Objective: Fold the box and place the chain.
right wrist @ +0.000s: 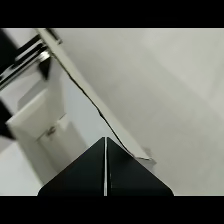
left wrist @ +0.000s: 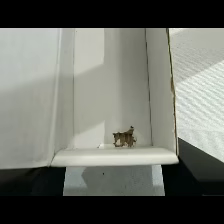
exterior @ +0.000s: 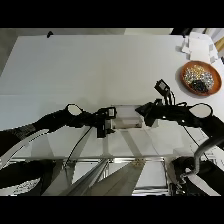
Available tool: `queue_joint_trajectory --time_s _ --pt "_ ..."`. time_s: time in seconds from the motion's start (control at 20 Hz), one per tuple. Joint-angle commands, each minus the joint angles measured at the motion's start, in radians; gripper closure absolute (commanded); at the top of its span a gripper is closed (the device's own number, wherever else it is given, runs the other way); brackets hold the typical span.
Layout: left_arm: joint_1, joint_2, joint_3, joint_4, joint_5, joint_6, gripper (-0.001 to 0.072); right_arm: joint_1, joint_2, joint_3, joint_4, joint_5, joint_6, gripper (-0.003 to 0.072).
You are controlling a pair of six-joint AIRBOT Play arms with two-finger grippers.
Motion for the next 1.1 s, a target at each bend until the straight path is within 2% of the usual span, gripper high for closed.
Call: queue_joint_trajectory --time_s 0.0,0.15,0.35,0.55,0.75,0.85,1.05 --pt "0.001 0.001 0.0 0.0 0.0 0.0 0.0678 0.0 -0.115 0.001 0.064 -0.089 0.023 0.0675" --pt "0.001 0.001 0.0 0.0 0.0 0.0 0.0678 0.001 -0.162 0.001 0.01 -0.074 0.058 0.0675" --pt "0.001 0.001 0.0 0.0 0.0 0.0 0.0678 0.0 -0.162 0.001 -0.151 -0.08 0.212 0.0676" --pt "0.001 0.001 0.0 0.0 0.0 0.0 0.0678 0.0 -0.142 0.014 -0.121 -0.07 0.23 0.0675" --pt "0.001 0.001 0.0 0.0 0.0 0.0 0.0678 0.0 -0.055 0.102 -0.143 0.04 0.233 0.0675" --pt "0.001 0.001 0.0 0.0 0.0 0.0 0.0678 0.0 0.005 0.146 -0.244 0.123 0.232 0.0675" --pt "0.001 0.001 0.0 0.0 0.0 0.0 0.0678 0.0 0.113 0.169 -0.601 0.344 0.138 0.0675"
